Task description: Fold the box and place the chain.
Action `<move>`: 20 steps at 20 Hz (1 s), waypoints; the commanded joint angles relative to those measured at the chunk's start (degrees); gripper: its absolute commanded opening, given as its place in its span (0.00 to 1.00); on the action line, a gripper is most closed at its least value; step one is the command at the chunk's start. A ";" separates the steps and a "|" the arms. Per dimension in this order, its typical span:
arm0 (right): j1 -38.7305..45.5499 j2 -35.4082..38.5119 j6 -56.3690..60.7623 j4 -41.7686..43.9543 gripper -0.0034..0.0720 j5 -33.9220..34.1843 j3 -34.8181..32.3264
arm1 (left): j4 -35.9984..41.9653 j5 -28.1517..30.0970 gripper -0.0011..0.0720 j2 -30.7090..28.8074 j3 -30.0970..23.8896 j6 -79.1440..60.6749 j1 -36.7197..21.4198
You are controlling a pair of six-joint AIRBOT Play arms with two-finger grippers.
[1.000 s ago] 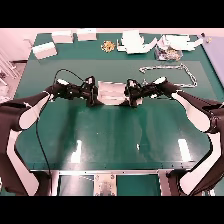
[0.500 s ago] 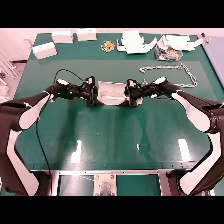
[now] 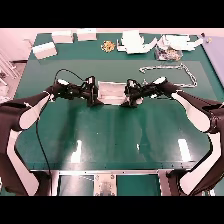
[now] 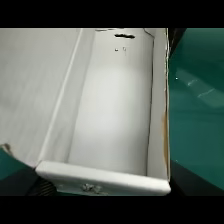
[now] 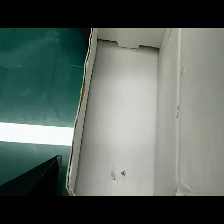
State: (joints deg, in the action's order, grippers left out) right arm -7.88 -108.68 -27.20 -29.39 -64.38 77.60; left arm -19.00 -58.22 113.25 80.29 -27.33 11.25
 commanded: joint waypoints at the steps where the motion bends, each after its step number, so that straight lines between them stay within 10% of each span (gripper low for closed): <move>1: 1.14 1.33 0.72 0.00 1.00 -0.33 0.09 | -0.24 -0.37 0.72 0.02 0.00 -0.15 0.00; 13: 8.90 11.37 18.34 -7.48 1.00 -8.35 0.09 | -0.24 -0.35 0.72 0.02 0.00 -0.13 0.00; 14: 8.92 11.78 19.61 -6.62 0.91 -10.38 0.09 | -0.24 -0.35 0.72 0.02 0.00 -0.13 0.00; 16: 8.41 11.85 19.71 -3.23 0.05 -15.74 0.07 | -0.24 -0.35 0.72 0.02 0.00 -0.13 0.00; 20: 6.01 11.82 19.71 5.44 0.05 -15.50 -0.04 | -0.24 -0.44 0.72 0.02 0.00 -0.13 0.00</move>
State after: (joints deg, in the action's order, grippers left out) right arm -0.64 -97.17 -8.47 -30.20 -78.72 77.60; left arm -19.22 -58.52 113.25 80.31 -27.46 11.29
